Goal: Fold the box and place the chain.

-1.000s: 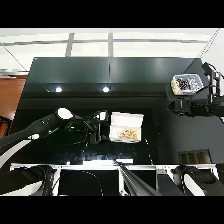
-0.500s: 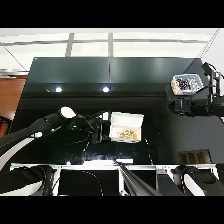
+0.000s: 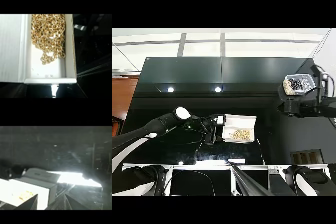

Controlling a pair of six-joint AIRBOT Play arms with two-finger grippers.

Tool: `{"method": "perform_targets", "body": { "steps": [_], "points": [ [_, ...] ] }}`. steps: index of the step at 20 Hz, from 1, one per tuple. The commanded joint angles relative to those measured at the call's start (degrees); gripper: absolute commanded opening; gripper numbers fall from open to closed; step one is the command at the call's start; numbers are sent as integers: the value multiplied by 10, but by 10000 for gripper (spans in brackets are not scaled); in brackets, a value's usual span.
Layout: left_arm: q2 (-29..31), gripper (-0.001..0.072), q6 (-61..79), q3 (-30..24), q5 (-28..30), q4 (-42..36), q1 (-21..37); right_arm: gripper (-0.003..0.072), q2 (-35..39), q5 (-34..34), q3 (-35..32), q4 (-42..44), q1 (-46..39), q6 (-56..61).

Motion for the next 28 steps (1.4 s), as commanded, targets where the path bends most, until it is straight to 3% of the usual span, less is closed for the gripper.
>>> {"method": "perform_targets", "body": {
  "steps": [1, 2, 4, 7, 12, 17, 23, 28],
  "points": [
    [0, 461, 1, 1, 0, 2, -1, 481, -10, -88, -26, -2, 45, -24],
    [0, 461, 1, 1, 0, 2, -1, 672, -23, -115, -26, -5, 61, -29],
    [0, 461, 1, 1, 0, 2, -1, 673, -61, -161, -26, -2, 101, -66],
    [0, 461, 1, 1, 0, 2, -1, 671, -128, -195, -26, 38, 157, -241],
    [0, 461, 1, 1, 0, 2, -1, 621, -150, -100, -16, 35, 210, -497],
    [0, 461, 1, 1, 0, 2, -1, 642, -130, 2, -9, 70, 210, -499],
    [0, 461, 1, 1, 0, 2, -1, 642, -130, -70, -72, 94, 210, -532],
    [0, 461, 1, 1, 0, 2, -1, 640, -130, -90, -80, 95, 210, -608]
  ]
}}
